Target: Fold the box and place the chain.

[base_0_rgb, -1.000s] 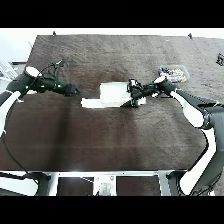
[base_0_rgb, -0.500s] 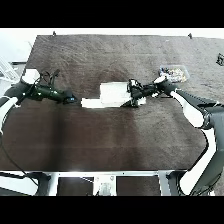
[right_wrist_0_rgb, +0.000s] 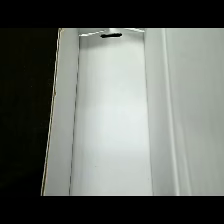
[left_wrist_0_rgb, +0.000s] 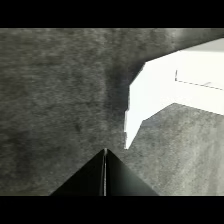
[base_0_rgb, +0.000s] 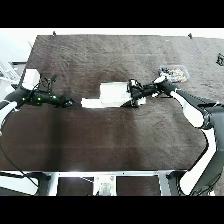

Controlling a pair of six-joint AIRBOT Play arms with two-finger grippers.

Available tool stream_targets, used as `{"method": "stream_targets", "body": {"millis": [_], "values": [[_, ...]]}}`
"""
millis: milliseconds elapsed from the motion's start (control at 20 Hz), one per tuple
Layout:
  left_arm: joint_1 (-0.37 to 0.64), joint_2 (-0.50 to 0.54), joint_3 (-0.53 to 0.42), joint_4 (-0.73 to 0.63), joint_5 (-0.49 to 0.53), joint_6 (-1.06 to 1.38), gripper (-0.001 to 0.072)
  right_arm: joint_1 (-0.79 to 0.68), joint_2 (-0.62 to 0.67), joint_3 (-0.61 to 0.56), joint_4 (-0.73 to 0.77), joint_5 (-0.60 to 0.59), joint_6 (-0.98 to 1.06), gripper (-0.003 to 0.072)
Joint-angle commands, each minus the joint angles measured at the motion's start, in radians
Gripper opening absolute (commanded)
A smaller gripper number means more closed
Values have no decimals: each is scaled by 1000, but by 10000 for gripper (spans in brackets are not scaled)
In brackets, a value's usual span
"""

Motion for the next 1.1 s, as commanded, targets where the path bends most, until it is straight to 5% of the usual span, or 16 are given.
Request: {"method": "stream_targets", "body": {"millis": [0,1050], "values": [[-3,-14,-5,-17,27,2,20,0,0,0,0,0,0,587],[-176,-112,20,-241,100,57,22,0,0,0,0,0,0,587]]}}
